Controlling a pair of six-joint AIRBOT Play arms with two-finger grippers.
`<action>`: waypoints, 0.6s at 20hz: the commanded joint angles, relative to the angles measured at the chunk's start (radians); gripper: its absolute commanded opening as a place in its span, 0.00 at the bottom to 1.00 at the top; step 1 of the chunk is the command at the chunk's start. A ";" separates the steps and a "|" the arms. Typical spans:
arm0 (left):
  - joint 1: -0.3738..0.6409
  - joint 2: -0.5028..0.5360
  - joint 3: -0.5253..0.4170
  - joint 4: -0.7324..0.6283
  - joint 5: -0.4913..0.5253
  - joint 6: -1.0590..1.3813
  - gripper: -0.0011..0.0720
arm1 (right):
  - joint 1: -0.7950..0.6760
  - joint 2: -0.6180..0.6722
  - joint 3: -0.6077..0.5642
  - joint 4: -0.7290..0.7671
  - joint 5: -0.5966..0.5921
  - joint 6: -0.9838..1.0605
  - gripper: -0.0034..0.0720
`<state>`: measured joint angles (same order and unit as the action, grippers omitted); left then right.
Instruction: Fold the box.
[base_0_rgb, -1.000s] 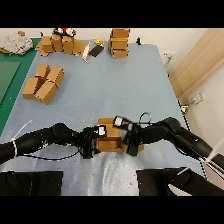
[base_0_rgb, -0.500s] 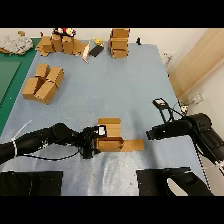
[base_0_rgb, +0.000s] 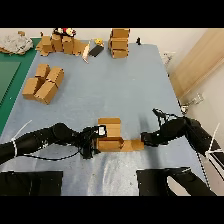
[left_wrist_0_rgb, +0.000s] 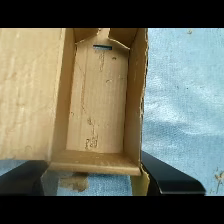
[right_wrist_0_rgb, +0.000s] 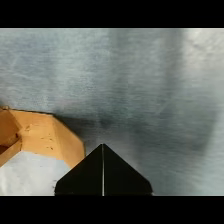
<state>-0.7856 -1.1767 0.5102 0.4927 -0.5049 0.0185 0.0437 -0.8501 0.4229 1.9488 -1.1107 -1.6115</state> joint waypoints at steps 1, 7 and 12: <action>0.000 0.000 0.000 0.000 0.000 0.000 0.72 | -0.004 -0.017 -0.020 0.087 -0.027 -0.025 0.05; 0.000 0.000 0.000 0.000 0.000 0.000 0.72 | -0.004 -0.017 -0.040 0.232 -0.039 -0.099 0.05; 0.000 0.000 0.000 0.000 0.000 0.000 0.72 | -0.004 -0.017 -0.051 0.252 -0.016 -0.117 0.05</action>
<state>-0.7856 -1.1767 0.5102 0.4927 -0.5049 0.0185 0.0395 -0.8669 0.3790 2.1677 -1.1412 -1.7092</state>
